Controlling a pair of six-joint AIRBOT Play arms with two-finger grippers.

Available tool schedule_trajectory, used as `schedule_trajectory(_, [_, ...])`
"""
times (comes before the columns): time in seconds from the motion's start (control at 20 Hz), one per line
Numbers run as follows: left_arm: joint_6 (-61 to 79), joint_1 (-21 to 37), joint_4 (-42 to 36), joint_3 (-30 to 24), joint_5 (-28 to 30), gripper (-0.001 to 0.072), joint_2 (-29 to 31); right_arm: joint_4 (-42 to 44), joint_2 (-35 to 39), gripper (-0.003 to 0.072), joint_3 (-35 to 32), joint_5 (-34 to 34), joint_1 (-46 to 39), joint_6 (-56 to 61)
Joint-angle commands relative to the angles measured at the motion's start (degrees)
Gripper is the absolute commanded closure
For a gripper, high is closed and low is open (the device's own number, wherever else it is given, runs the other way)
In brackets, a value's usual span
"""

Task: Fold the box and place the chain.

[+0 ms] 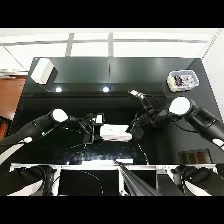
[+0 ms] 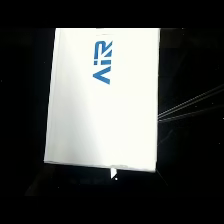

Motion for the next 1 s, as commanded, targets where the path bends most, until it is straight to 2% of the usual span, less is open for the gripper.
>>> schedule_trajectory(0.0, [0.0,0.0,0.0,0.0,0.0,0.0349,0.0,11.9,-3.0,0.0677,-3.2,-3.3,-1.2,2.5])
schedule_trajectory(0.15, [0.0,0.0,0.0,0.0,0.0,0.0349,0.0,16.5,-7.0,0.066,-3.2,-5.7,-1.2,2.4])
schedule_trajectory(0.6, [0.0,0.0,0.0,0.0,0.0,0.035,0.0,13.1,-12.9,0.0658,-3.2,-5.0,-1.2,2.9])
schedule_trajectory(0.95, [0.0,0.0,0.0,0.0,0.0,0.035,0.0,12.9,-13.2,0.0657,-3.2,-5.9,-1.2,2.8])
